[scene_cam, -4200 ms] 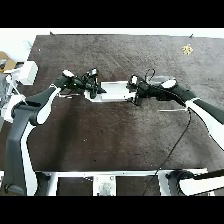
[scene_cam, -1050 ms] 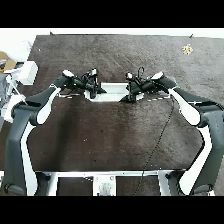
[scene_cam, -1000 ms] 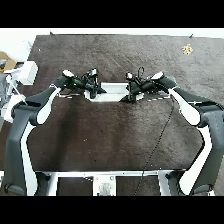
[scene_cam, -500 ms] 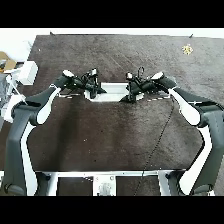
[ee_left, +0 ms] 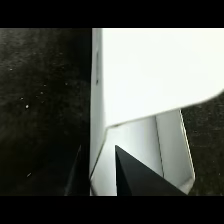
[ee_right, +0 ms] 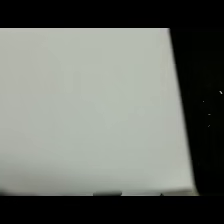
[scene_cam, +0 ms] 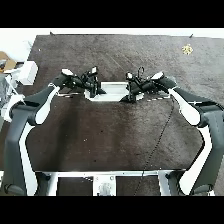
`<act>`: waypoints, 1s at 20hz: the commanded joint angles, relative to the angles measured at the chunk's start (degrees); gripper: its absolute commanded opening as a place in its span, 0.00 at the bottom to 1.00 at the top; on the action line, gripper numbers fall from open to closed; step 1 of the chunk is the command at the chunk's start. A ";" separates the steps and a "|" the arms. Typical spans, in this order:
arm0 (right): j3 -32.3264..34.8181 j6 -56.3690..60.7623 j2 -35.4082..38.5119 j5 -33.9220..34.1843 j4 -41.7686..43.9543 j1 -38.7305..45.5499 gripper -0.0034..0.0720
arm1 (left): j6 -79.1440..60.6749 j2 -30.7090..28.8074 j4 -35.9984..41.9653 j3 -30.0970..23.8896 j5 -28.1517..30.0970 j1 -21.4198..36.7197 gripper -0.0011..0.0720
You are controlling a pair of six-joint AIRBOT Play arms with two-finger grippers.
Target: Fold the box and place the chain.
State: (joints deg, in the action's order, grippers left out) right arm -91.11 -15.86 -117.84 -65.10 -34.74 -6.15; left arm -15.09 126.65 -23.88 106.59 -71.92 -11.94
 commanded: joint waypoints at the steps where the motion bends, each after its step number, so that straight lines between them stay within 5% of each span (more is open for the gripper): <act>1: -0.02 0.02 -0.04 -0.04 0.04 0.02 0.64 | 4.24 -2.89 0.13 0.07 -3.06 2.84 0.35; 5: -0.02 0.02 -0.02 -0.04 0.02 0.02 0.64 | 13.88 -7.30 2.10 0.28 -13.09 7.06 0.35; 6: -0.02 0.02 -0.04 -0.04 0.04 0.02 0.64 | 16.52 -7.28 2.16 0.46 -16.50 6.99 0.30; 8: -0.02 0.02 -0.02 -0.07 0.02 0.04 0.64 | 19.32 -6.88 -0.72 0.39 -20.48 5.35 0.03; 12: -0.02 0.02 -0.04 -0.04 0.02 0.02 0.64 | 19.76 -6.56 -6.12 0.31 -18.84 0.94 0.03; 20: -0.02 0.02 -0.04 -0.07 0.02 0.02 0.64 | 20.59 -6.58 -0.55 0.31 -11.89 -3.37 0.03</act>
State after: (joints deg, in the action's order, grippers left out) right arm -91.11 -15.86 -117.84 -65.12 -34.72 -6.15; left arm 4.58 120.11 -25.52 106.87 -85.54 -14.35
